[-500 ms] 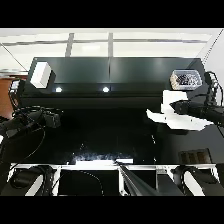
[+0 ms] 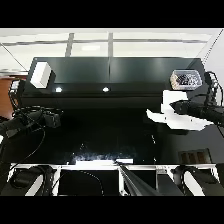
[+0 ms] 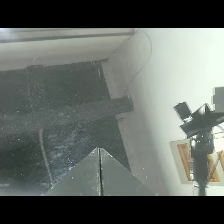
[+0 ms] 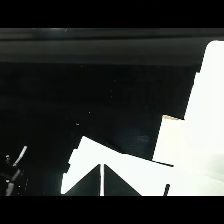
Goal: Fold the box and place the chain.
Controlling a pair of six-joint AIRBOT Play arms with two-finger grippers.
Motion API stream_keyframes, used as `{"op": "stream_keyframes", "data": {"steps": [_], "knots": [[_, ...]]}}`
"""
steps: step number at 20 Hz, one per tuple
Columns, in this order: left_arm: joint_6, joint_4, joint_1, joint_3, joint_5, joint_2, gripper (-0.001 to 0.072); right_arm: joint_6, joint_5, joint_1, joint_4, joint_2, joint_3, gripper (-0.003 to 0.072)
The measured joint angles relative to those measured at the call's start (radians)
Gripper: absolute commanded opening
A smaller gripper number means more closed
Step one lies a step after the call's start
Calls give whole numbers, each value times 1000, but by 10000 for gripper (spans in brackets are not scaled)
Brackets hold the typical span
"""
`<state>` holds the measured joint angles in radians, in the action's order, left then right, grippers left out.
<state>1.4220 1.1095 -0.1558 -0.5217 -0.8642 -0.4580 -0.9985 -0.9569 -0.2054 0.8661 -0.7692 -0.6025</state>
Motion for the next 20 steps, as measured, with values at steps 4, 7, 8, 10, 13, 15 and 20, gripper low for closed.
{"op": "stream_keyframes", "data": {"steps": [4,7,8,10,13,15,20], "knots": [[0,0,0,0,0,0,29,0,0,0,0,0,0,35],[0,0,0,0,20,0,29,0,5,0,-1,0,0,35],[0,2,0,0,42,0,29,0,10,0,-2,0,0,35],[0,-4,0,0,111,0,29,0,35,0,-16,0,0,36],[0,-19,0,0,205,-1,32,0,77,2,-45,0,0,38],[0,-24,0,0,251,-2,509,0,111,2,-75,-1,0,632],[4,-43,-1,0,305,-37,709,3,179,0,-89,-2,-1,706]]}}
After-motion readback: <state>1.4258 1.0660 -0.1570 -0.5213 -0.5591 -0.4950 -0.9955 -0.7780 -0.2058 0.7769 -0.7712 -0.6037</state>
